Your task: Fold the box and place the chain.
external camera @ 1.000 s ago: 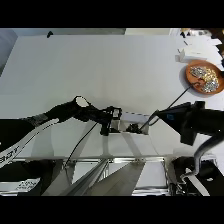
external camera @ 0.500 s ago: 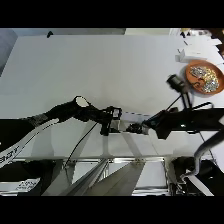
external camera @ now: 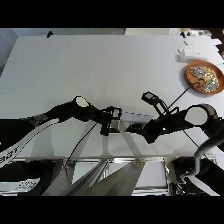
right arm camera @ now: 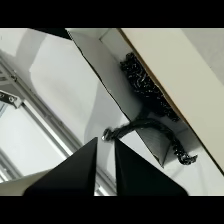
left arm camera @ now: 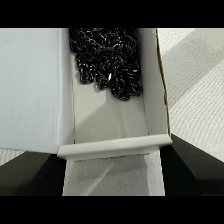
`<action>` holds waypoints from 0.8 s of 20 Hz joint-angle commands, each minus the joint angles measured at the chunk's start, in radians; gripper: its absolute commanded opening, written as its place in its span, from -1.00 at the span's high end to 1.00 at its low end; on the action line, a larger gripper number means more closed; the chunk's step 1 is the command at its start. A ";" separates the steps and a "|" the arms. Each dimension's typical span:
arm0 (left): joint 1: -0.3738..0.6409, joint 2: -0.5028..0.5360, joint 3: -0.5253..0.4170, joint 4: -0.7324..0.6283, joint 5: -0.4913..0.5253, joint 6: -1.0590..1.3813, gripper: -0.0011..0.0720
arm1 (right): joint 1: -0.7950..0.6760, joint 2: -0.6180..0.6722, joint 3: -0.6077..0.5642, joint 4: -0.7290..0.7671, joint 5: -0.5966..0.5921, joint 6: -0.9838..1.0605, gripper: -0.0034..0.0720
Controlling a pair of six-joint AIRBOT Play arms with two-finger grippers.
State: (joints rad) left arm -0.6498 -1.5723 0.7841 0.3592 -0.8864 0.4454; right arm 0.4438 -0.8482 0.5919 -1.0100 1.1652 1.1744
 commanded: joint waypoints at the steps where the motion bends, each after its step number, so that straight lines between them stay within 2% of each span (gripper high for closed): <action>1: 0.000 0.000 0.001 0.000 0.000 0.000 0.40 | 0.014 -0.020 0.009 0.000 0.034 0.007 0.37; 4: 0.000 0.000 0.001 0.000 0.000 0.000 0.40 | 0.014 -0.017 0.118 -0.063 0.164 0.033 0.37; 6: 0.000 0.000 0.001 0.000 0.000 0.000 0.40 | 0.013 -0.017 0.225 -0.212 0.243 0.055 0.38; 8: 0.000 0.000 0.001 0.000 0.000 0.000 0.40 | -0.014 -0.017 0.303 -0.383 0.267 0.103 0.45; 11: 0.000 0.000 0.001 0.000 0.000 0.000 0.40 | -0.138 -0.018 0.323 -0.526 0.193 0.144 0.49; 16: 0.000 0.000 0.001 0.000 0.000 0.000 0.40 | -0.393 -0.050 0.320 -0.463 0.019 0.266 0.60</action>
State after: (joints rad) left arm -0.6498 -1.5723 0.7841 0.3592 -0.8864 0.4450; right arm 0.1673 -0.8772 0.9039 -1.4738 1.2755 1.3712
